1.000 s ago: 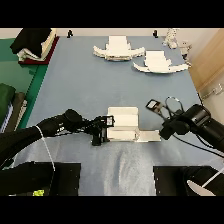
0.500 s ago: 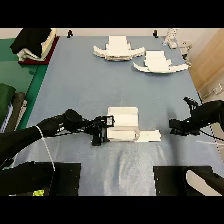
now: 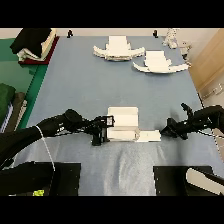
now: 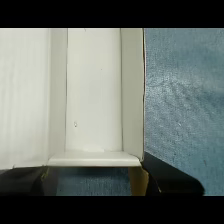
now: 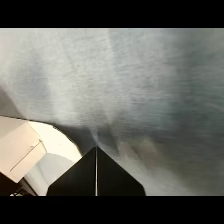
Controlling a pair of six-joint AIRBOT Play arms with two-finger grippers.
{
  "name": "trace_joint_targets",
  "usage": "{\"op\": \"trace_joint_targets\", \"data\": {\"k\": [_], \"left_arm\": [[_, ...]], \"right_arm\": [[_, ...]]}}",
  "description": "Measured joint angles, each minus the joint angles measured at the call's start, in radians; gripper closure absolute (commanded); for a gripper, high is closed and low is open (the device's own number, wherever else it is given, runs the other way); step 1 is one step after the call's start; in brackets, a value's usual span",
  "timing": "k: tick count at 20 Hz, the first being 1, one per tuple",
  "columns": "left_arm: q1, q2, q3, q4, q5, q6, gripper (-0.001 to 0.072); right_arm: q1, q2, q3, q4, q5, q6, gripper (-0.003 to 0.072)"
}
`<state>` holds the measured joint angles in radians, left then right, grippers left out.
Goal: Fold the box.
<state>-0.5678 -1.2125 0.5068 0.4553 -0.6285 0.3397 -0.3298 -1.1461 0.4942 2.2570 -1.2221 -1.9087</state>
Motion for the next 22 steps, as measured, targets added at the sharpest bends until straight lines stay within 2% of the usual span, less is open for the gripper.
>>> {"op": "trace_joint_targets", "data": {"k": [8,19,20,21,22], "left_arm": [[0.0,0.0,0.0,0.0,0.0,0.0,0.0212],[0.0,0.0,0.0,0.0,0.0,0.0,0.0212],[0.0,0.0,0.0,0.0,0.0,0.0,0.0212],[0.0,0.0,0.0,0.0,0.0,0.0,0.0213],[0.0,0.0,0.0,0.0,0.0,0.0,0.0212]], "right_arm": [[0.095,-0.011,-0.008,0.097,-0.068,-0.04,0.0687],[0.312,-0.003,0.0,0.146,0.021,-0.045,0.0682],[0.318,0.008,0.008,0.15,0.02,-0.037,0.0553],[0.323,0.022,0.016,0.152,0.017,-0.03,0.0356],[0.327,0.039,0.024,0.153,0.011,-0.023,0.0307]]}}
